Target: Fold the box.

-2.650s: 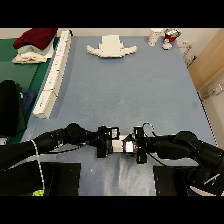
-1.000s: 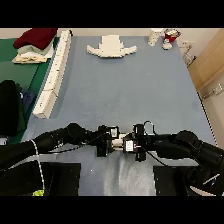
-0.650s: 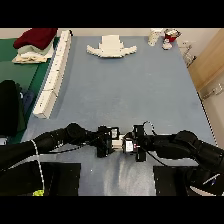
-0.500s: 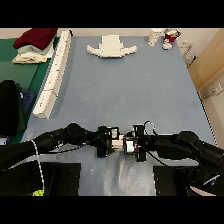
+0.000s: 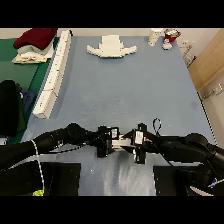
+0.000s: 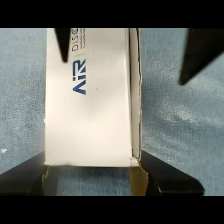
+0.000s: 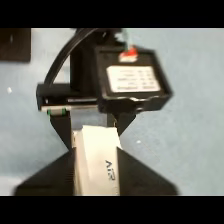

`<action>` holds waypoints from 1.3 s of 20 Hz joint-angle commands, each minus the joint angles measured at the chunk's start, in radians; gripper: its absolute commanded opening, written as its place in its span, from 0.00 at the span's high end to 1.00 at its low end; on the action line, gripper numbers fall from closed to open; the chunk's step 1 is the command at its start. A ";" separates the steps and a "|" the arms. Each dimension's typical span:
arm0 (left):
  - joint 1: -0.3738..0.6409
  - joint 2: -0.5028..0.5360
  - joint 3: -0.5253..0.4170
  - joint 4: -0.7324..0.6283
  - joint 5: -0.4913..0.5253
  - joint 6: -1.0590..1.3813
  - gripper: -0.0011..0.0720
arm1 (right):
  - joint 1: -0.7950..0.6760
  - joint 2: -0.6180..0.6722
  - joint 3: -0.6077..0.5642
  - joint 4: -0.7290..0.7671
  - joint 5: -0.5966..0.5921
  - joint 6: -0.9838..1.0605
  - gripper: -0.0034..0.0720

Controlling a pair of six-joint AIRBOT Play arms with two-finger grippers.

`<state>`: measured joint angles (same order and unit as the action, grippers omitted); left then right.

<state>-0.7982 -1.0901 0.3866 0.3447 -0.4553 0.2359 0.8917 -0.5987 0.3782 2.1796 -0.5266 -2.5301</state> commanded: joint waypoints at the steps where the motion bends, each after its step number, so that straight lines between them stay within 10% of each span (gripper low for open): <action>1: 0.000 0.000 0.001 0.000 0.001 -0.001 0.42 | 0.001 0.042 -0.047 0.087 0.091 0.367 0.95; 6: 0.000 0.000 0.001 0.000 0.001 -0.001 0.42 | 0.099 0.083 -0.230 0.106 0.443 0.559 0.95; 26: 0.000 0.000 0.001 0.000 0.001 -0.001 0.42 | 0.182 -0.017 -0.323 0.079 0.492 0.637 0.95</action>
<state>-0.7982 -1.0901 0.3866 0.3447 -0.4541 0.2356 1.0714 -0.6151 0.0570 2.2765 -0.0406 -1.8954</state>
